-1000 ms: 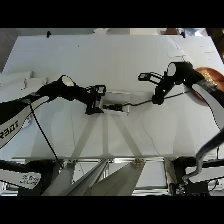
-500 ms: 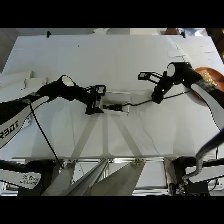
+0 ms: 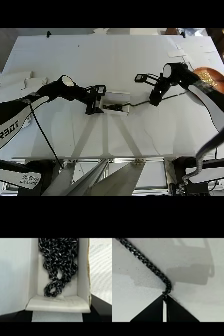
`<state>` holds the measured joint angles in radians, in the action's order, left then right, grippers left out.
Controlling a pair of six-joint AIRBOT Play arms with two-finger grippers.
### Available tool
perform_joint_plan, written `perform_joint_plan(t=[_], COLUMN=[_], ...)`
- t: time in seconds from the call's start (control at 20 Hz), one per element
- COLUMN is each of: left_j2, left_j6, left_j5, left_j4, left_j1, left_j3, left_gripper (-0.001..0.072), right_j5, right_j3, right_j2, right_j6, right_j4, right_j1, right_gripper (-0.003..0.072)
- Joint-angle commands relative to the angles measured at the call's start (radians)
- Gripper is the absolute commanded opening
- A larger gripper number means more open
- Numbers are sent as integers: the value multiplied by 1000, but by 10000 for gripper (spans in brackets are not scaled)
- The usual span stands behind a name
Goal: Fold the box and place the chain.
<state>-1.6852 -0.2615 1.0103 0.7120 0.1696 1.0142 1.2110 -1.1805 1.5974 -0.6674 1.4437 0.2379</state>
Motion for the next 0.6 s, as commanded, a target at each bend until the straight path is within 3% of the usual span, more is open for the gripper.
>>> perform_joint_plan(t=[0.0,0.25,0.55], left_j2=[-1,0,0], left_j6=[0,0,0], left_j5=[0,0,0], left_j4=[0,0,0], left_j1=[0,0,0], left_j3=[1,1,1], left_gripper=[486,486,486], right_j5=[-2,5,0], right_j3=[-2,-2,-2], right_j2=[-68,-192,-228], right_j6=[-77,-121,-121], right_j4=[-1,-79,-370], right_j1=[41,127,241], right_gripper=[10,10,10])
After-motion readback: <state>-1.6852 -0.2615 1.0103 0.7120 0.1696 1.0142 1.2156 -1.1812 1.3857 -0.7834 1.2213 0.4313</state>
